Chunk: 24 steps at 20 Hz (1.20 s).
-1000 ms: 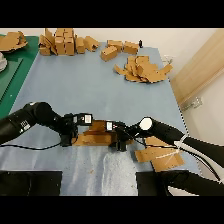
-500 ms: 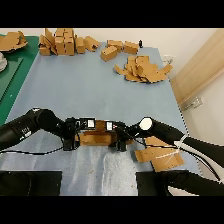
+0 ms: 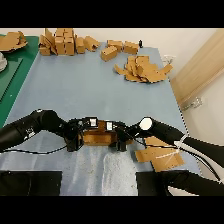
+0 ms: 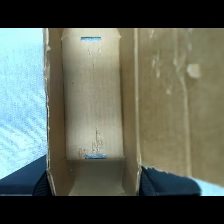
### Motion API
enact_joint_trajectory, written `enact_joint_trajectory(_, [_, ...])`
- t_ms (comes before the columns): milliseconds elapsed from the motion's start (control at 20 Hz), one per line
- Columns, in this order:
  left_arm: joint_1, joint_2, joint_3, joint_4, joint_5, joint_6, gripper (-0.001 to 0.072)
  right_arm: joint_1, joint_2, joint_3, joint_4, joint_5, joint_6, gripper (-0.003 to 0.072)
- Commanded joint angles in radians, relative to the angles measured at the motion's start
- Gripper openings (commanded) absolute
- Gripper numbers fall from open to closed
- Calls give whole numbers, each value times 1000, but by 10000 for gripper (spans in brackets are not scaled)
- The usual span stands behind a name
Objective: Fold the box.
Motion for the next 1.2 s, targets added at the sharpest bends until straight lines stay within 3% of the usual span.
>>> enact_joint_trajectory(0, [-1,-32,0,-5,14,0,400,1,-1,0,0,0,0,580])
enact_joint_trajectory(50, [-1,-35,0,0,16,0,394,1,-1,0,0,0,0,580])
enact_joint_trajectory(100, [-1,-34,0,14,8,0,266,1,-1,0,0,0,0,580])
enact_joint_trajectory(300, [0,-30,0,98,-69,-114,258,1,-1,0,0,0,0,580])
enact_joint_trajectory(400, [0,-29,0,118,-65,-157,522,1,-1,0,0,0,0,580])
enact_joint_trajectory(750, [-19,-29,8,52,1,-154,533,1,-1,0,0,-1,0,580])
enact_joint_trajectory(800, [-20,-29,12,47,9,-153,552,1,-1,0,0,-1,0,580])
enact_joint_trajectory(850, [-19,-29,14,35,17,-154,697,1,-1,0,0,-1,0,579])
enact_joint_trajectory(1150, [-20,-31,14,36,47,-146,697,1,-1,0,0,-2,0,579])
